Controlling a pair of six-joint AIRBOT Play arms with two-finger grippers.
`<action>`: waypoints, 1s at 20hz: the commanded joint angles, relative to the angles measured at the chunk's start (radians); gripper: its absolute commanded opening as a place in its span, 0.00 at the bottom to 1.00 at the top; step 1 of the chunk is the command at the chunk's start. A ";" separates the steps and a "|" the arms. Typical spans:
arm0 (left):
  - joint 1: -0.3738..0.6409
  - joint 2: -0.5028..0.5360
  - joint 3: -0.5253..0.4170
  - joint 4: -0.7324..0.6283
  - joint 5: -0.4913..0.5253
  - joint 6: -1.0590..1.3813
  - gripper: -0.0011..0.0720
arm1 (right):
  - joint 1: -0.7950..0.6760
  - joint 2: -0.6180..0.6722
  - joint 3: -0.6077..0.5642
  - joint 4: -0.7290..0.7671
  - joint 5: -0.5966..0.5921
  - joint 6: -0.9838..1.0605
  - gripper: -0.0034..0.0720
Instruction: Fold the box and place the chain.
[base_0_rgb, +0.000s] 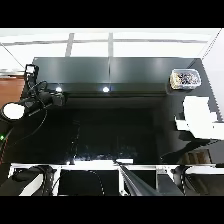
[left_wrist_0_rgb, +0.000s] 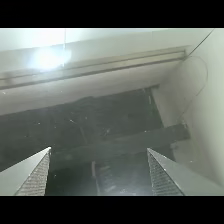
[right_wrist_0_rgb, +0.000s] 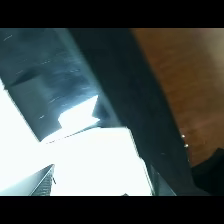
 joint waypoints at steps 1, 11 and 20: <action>0.000 0.000 0.000 -0.042 0.002 0.000 0.98 | 0.008 -0.032 0.012 0.023 0.027 -0.112 0.74; 0.000 0.000 0.000 -0.074 0.000 0.000 0.98 | 0.054 0.023 -0.019 0.168 0.184 -0.083 0.08; 0.000 0.000 0.000 -0.073 -0.046 0.000 0.98 | 0.323 0.317 -0.355 0.459 0.122 -0.100 0.08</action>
